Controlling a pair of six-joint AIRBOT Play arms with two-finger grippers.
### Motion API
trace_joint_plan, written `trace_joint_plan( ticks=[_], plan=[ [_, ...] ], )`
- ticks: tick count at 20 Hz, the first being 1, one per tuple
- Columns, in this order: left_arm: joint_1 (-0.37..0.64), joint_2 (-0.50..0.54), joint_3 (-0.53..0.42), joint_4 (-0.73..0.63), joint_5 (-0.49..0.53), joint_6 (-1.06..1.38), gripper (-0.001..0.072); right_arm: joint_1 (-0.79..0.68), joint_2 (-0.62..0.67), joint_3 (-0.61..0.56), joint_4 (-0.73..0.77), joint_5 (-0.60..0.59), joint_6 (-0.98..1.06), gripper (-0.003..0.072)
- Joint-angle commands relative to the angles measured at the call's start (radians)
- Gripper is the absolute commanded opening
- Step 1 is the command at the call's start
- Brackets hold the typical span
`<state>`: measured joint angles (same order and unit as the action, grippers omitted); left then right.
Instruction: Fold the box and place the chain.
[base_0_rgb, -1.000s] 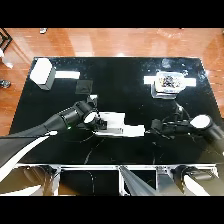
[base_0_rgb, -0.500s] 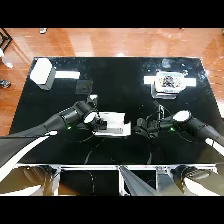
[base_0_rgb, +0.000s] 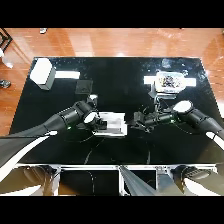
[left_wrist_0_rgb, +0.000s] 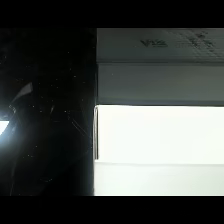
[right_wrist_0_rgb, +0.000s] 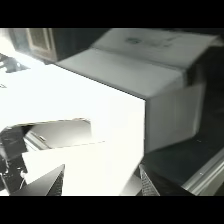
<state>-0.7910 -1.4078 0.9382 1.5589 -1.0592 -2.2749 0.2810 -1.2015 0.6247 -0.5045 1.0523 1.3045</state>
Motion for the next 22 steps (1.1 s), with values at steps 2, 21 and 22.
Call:
trace_joint_plan(
  ticks=[2, 21, 22],
  plan=[
    [0.001, -0.001, 0.0, 0.0, -0.001, 0.0, 0.0027, 0.061, 0.0, 0.014, 0.006, -0.026, 0.042, 0.0557],
    [0.001, -0.001, 0.0, 0.0, 0.001, 0.0, 0.0027, 0.327, 0.0, 0.113, -0.447, -0.247, 0.402, 0.043],
    [0.001, -0.001, 0.0, 0.0, 0.001, 0.0, 0.0027, 0.336, -0.001, 0.132, -0.485, -0.246, 0.436, 0.043]
  ],
)
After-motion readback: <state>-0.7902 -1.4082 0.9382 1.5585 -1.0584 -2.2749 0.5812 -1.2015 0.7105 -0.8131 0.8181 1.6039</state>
